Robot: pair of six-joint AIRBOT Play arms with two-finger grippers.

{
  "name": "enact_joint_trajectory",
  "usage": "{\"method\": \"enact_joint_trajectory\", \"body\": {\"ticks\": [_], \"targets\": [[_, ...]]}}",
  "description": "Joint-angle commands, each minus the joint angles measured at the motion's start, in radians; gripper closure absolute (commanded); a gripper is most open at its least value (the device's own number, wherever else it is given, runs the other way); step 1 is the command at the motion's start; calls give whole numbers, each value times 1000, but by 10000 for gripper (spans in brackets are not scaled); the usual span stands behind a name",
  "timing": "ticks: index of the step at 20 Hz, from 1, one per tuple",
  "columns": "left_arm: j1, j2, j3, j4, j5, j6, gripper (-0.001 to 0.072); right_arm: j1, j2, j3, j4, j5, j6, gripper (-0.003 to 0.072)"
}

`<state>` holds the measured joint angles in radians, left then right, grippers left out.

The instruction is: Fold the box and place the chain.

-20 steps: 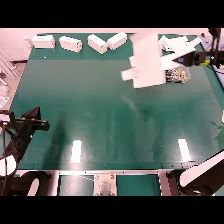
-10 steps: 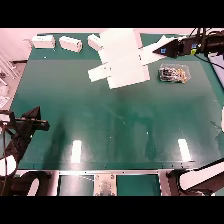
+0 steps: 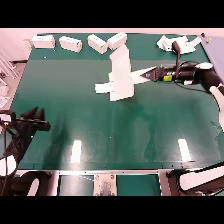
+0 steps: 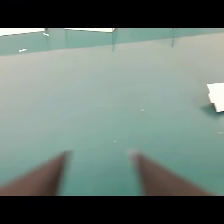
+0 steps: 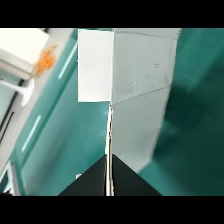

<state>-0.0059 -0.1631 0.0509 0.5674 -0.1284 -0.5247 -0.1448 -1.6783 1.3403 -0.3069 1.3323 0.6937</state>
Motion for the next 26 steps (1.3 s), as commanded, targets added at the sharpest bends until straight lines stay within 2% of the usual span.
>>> {"method": "enact_joint_trajectory", "body": {"ticks": [1,6,10,13,15,17,20,26], "targets": [[1,0,0,-45,-45,-4,17,25,2,-137,-19,-158,-90,684],[1,0,0,-75,-79,-9,9,99,2,-160,-194,-256,-108,684],[1,0,0,-80,-180,-9,9,151,6,-170,-204,-306,-144,685],[1,0,10,-134,-199,-8,9,179,80,-275,-199,-459,-145,685],[1,-11,43,-135,-222,-6,9,193,129,-328,-192,-518,-157,685],[1,-54,88,-135,-235,2,9,195,137,-332,-159,-532,-157,685],[1,-202,169,-135,-255,9,10,208,139,-337,-127,-544,-153,685],[1,-687,465,-138,-429,127,10,249,162,-415,-52,-642,-145,685]]}}
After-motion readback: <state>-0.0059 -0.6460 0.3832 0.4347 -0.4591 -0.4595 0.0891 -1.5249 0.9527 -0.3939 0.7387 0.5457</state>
